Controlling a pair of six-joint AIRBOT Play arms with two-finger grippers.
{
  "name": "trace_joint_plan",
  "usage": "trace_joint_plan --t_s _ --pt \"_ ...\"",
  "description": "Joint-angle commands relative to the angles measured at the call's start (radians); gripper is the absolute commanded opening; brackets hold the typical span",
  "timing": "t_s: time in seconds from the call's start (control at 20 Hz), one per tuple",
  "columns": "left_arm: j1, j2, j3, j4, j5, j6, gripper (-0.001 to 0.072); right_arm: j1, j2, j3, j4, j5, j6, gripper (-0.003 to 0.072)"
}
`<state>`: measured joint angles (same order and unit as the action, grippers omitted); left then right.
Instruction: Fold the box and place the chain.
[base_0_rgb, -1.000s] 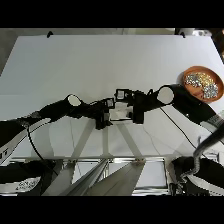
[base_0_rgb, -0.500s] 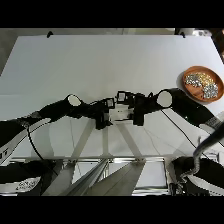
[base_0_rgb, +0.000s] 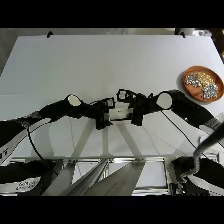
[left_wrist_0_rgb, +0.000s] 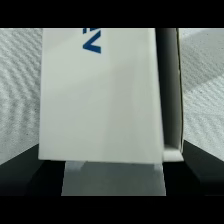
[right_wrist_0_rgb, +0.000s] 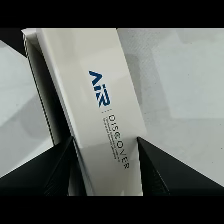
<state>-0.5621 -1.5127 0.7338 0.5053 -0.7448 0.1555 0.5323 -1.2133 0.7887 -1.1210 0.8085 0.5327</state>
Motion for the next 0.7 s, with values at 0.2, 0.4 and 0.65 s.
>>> trace_joint_plan --t_s 0.2,0.4,0.65 --pt "0.000 0.001 0.000 0.000 0.000 0.001 0.0010 0.022 0.000 -0.029 -0.029 0.016 0.006 0.0405" --pt "0.000 0.001 0.000 0.000 0.000 0.001 0.0010 0.036 0.000 -0.030 -0.051 0.003 0.010 0.0404" --pt "0.000 0.001 0.000 0.000 0.000 0.001 0.0010 0.040 0.000 -0.041 -0.072 -0.006 0.010 0.0468"
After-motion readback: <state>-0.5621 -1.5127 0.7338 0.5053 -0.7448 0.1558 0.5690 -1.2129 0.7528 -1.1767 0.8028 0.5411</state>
